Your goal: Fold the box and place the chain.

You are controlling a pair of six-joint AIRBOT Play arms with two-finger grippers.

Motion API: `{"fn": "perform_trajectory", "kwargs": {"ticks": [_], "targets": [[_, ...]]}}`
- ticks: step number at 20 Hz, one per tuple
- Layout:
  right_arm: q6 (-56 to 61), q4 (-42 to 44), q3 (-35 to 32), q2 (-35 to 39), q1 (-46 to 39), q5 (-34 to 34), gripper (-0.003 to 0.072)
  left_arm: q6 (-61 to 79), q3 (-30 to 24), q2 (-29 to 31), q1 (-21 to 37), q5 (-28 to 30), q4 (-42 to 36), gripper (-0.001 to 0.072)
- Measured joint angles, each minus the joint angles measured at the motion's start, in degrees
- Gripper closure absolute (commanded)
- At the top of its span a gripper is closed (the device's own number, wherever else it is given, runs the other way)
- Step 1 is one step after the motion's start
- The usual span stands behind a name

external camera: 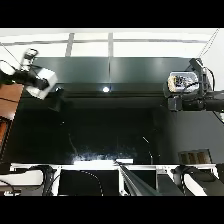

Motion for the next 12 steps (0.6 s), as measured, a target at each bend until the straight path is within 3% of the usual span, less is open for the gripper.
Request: {"fn": "perform_trajectory", "kwargs": {"ticks": [3, 6, 8, 9, 10, 12], "targets": [[0.8, 0.0, 0.0, 0.0, 0.0, -0.7, 0.0669, -3.5, 10.9, -7.7, 3.8, 0.0, 0.0, 0.0431], [1.3, 0.0, 0.0, 0.0, 0.0, -1.3, 0.0669, -7.0, 21.1, -16.2, 4.6, -1.2, -0.2, 0.0429], [1.5, 0.0, 0.0, 0.0, 0.0, -2.2, 0.0669, -8.2, 26.6, -21.2, 4.1, -2.7, -0.2, 0.0391], [1.7, 0.0, 0.0, 0.0, 0.0, -2.7, 0.0669, -8.7, 28.7, -23.3, 3.8, -3.0, -0.2, 0.0254], [1.7, 0.0, 0.0, 0.0, 0.0, -3.0, 0.0669, -9.0, 30.1, -24.8, 3.5, -3.6, -0.2, -0.0003], [1.7, 0.0, 0.0, 0.0, 0.0, -3.3, 0.0669, -10.0, 32.2, -26.6, 2.9, -4.1, 0.2, -0.0008]]}}
